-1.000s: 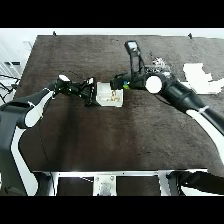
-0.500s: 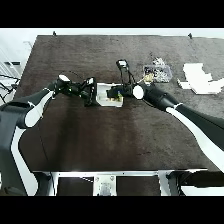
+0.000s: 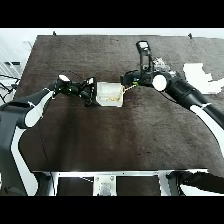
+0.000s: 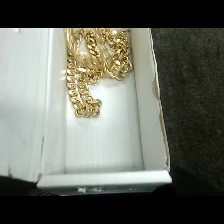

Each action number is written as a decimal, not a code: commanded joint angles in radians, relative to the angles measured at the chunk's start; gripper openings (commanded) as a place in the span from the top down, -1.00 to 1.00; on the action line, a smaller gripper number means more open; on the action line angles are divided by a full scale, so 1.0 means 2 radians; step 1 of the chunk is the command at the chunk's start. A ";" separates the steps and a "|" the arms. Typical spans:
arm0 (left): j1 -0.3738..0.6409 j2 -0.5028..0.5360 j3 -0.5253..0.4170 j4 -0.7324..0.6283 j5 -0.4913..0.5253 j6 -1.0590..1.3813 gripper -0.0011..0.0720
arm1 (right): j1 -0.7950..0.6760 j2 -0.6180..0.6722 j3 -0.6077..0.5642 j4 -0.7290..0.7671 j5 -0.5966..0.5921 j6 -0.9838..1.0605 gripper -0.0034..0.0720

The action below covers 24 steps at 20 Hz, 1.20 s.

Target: Fold the box and place the chain.

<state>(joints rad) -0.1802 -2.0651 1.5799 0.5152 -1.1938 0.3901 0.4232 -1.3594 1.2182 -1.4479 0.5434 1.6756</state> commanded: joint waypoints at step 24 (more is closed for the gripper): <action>0.000 0.000 0.000 0.000 0.000 0.000 -0.31 | 0.059 -0.083 -0.005 0.011 -0.057 0.000 0.89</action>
<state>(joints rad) -0.1806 -2.0651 1.5799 0.5152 -1.1934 0.3901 0.5621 -1.5322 1.2072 -1.3994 0.4320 1.6764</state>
